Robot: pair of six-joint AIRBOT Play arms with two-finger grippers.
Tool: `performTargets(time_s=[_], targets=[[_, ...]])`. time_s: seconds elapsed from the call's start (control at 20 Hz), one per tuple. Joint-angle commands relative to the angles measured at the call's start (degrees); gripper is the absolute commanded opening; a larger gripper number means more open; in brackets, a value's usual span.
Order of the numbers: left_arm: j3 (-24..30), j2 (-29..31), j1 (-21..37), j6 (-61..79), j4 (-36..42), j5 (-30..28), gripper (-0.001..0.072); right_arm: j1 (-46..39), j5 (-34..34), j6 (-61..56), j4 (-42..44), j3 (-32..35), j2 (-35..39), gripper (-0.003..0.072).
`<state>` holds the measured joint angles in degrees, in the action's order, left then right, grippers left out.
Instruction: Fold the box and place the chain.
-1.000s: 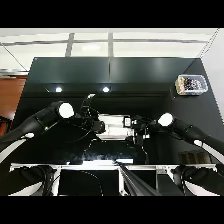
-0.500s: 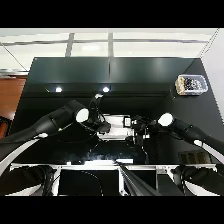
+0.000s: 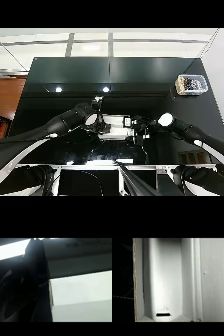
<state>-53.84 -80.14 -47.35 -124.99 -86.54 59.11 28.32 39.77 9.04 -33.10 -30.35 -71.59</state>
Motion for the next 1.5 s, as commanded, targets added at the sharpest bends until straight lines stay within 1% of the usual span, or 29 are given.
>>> performTargets(time_s=[0.0, 0.1, 0.15, 0.2, 0.3, 0.5, 0.55, 0.6, 0.65, 0.7, 0.85, 0.95, 1.0, 1.05, 1.1, 1.15, 1.2, 1.35, 1.4, 1.45], targets=[[-0.11, -0.59, -0.17, -1.53, 0.70, -0.50, 0.0329, 0.02, 0.04, 0.00, 0.00, 0.02, 0.00, 0.0129], [-0.11, -0.59, -0.17, -1.62, 0.70, -0.59, 0.0325, 0.02, 0.04, 0.00, 0.00, 0.02, 0.00, 0.0129], [-0.11, -0.59, -0.17, -2.47, 0.70, -0.63, 0.0181, 0.00, 0.04, 0.00, 0.00, 0.02, 0.00, 0.0129], [-0.11, -0.59, -0.17, -3.02, 0.70, -0.61, 0.0075, 0.02, 0.04, 0.00, 0.00, 0.02, 0.00, 0.0129], [-0.11, -0.61, -0.17, -3.02, 1.14, -0.28, 0.0023, 0.00, 0.04, 0.00, 0.00, 0.02, 0.02, 0.0129], [-0.11, -0.61, -0.17, -3.50, 1.81, -0.37, 0.0024, 0.00, 0.04, 0.00, 0.02, 0.02, 0.00, 0.0129], [-0.11, -0.61, -0.17, -4.02, 1.79, -0.37, 0.0082, 0.02, 0.04, 0.00, 0.00, 0.02, 0.00, 0.0129], [-0.11, -0.61, -0.17, -4.28, 1.77, -0.35, 0.0264, 0.00, 0.04, 0.00, 0.00, 0.02, 0.00, 0.0129], [-0.11, -0.61, -0.17, -4.31, 1.79, -0.35, 0.0362, 0.00, 0.04, 0.00, 0.00, 0.02, 0.00, 0.0129], [-0.11, -0.59, -0.17, -4.31, 1.79, -0.28, 0.0362, 0.02, 0.04, 0.00, 0.00, 0.02, 0.00, 0.0128], [-0.15, -0.57, -0.17, -4.31, 1.77, -0.55, 0.0362, 0.02, 0.04, 0.00, 0.00, 0.02, 0.00, 0.0129], [-0.63, -0.59, -0.17, -4.28, 1.53, -0.66, 0.0344, 0.02, 0.04, 0.00, 0.02, 0.02, 0.00, 0.0129], [-1.05, -0.59, -0.15, -4.28, 1.49, -0.94, 0.0268, 0.02, 0.04, 0.00, 0.00, 0.02, 0.00, 0.0128], [-1.42, -0.59, -0.15, -4.26, 1.49, -1.62, 0.0172, 0.02, 0.04, 0.00, 0.02, 0.02, 0.00, 0.0129], [-1.66, -0.59, -0.15, -4.33, 1.73, -2.14, 0.0131, 0.02, 0.04, 0.00, 0.00, 0.02, 0.00, 0.0129], [-1.84, -0.63, -0.17, -4.46, 2.19, -1.73, 0.0044, 0.00, 0.09, 0.00, 0.00, 0.02, 0.00, 0.0129], [-1.81, -0.66, -0.17, -4.44, 2.67, -1.01, 0.0024, 0.02, 0.09, 0.00, 0.00, 0.02, 0.00, 0.0128], [-1.81, -0.92, -0.17, -4.46, 2.62, -0.13, 0.0023, 0.00, 0.09, 0.00, 0.00, 0.02, 0.00, 0.0130], [-1.84, -0.92, -0.17, -4.52, 2.62, -0.31, 0.0023, 0.00, 0.09, -0.04, 0.02, 0.02, 0.00, 0.0175], [-1.84, -0.92, -0.15, -5.16, 2.45, -0.37, 0.0023, 0.00, 0.09, -1.38, -0.02, 0.02, 0.04, 0.0441]])
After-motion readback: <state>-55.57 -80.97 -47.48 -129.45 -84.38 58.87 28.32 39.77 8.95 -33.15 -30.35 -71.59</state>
